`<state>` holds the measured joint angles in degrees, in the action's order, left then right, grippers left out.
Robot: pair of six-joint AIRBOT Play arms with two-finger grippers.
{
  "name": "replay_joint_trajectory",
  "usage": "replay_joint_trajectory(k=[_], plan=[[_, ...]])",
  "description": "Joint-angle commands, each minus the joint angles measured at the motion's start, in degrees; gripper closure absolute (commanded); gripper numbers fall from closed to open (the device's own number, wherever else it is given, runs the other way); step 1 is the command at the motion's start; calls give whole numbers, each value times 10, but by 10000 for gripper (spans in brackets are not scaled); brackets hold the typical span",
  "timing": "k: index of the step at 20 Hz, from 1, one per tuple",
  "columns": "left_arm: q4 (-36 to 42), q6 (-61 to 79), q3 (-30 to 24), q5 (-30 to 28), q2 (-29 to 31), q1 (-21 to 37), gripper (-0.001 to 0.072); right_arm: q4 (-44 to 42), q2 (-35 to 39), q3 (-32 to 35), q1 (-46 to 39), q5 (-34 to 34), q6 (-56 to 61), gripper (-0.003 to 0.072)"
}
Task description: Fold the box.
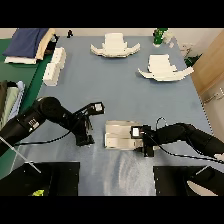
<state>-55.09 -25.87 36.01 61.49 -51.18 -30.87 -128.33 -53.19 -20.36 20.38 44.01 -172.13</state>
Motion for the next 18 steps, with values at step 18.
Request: replay_joint_trajectory(k=[18], plan=[[262, 416, -141, -234, -71, -34, 13, 0, 0, 0, 0, 0, 0, 192]])
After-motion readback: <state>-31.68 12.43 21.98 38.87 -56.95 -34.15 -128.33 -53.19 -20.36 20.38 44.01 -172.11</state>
